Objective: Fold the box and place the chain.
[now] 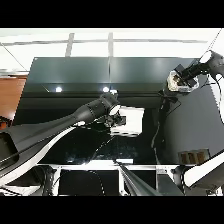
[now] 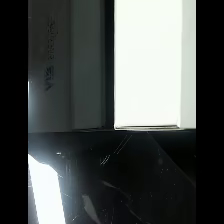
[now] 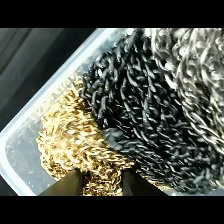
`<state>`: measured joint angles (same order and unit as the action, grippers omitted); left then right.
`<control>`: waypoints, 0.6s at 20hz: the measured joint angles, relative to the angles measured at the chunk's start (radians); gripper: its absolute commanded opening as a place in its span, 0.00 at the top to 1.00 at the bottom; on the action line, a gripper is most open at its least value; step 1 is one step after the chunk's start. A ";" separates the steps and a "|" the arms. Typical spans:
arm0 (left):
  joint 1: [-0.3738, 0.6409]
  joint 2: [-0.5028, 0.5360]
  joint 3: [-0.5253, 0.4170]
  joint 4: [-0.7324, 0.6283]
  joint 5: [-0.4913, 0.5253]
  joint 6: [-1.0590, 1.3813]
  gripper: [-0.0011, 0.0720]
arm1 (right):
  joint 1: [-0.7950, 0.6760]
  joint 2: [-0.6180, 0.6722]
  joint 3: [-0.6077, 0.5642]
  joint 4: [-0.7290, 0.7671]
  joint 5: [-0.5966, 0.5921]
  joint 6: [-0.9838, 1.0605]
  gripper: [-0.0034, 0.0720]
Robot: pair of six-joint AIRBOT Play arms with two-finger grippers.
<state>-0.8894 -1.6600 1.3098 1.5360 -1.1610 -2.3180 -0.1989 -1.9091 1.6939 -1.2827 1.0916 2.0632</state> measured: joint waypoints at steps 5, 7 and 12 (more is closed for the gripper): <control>0.000 0.000 0.000 0.000 0.000 0.000 0.94 | -0.015 0.031 -0.001 0.032 0.034 -0.143 0.93; 0.000 0.000 0.000 0.000 0.000 0.000 0.94 | -0.024 0.077 0.000 0.039 0.032 -0.211 0.93; 0.000 0.000 0.000 0.000 0.001 0.000 0.94 | -0.042 0.226 0.001 0.049 0.040 -0.338 0.93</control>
